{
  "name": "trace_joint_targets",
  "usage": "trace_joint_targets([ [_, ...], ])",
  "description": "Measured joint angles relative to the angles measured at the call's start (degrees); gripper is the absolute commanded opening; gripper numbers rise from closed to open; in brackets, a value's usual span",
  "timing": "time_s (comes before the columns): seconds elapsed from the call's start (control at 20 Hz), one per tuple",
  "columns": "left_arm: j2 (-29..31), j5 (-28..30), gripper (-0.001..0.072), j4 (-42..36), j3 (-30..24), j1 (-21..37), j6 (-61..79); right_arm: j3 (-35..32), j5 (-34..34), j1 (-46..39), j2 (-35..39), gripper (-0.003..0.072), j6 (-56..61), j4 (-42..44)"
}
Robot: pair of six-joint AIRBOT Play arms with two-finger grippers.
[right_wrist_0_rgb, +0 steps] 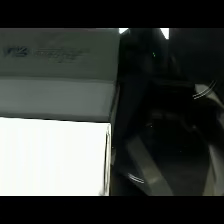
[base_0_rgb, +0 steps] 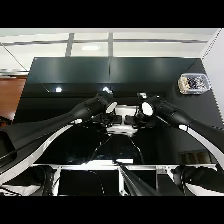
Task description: Fold the box and place the chain.
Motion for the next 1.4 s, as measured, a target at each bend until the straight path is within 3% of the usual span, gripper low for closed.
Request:
trace_joint_targets([
  [0.2, 0.0, 0.0, 0.0031, 0.0, -0.02, 0.0, -0.02, 0.0, -0.02, 0.0, -0.04, 0.0018, 0.02, -0.2],
  [0.3, -0.04, -0.11, 0.003, -0.09, -0.02, 0.0, -0.15, 0.02, -0.33, 0.0, -0.07, 0.0331, 0.09, -0.22],
  [0.6, -0.04, -0.09, 0.0031, -0.09, -0.02, 0.0, -0.17, 0.07, 1.66, -2.1, 4.02, 0.0336, -3.1, -0.48],
  [0.9, -0.04, -0.09, 0.0031, -0.07, -0.02, 0.0, -0.04, 0.07, 5.81, -11.39, 22.27, 0.0335, -10.73, -0.96],
  [1.1, -0.04, -0.09, 0.0031, -0.04, -0.02, 0.0, -0.07, -0.5, 5.86, -21.79, 31.32, 0.0335, -13.62, -14.16],
  [1.2, -0.04, -0.09, 0.0031, -0.04, -0.02, 0.0, -0.07, -2.43, 2.23, -27.02, 32.79, 0.0336, -14.23, -22.77],
  [1.25, -0.04, -0.09, 0.0031, -0.04, -0.02, 0.0, -0.07, -3.87, -0.9, -29.66, 32.94, 0.04, -14.38, -25.59],
  [1.3, -0.04, -0.09, 0.0031, -0.04, -0.02, 0.0, -0.07, -5.33, -4.5, -32.46, 32.57, 0.072, -14.14, -27.19],
  [1.4, -0.04, -0.09, 0.0031, -0.04, -0.02, 0.0, -0.07, -7.13, -11.34, -37.44, 30.01, 0.072, -13.14, -27.56],
])
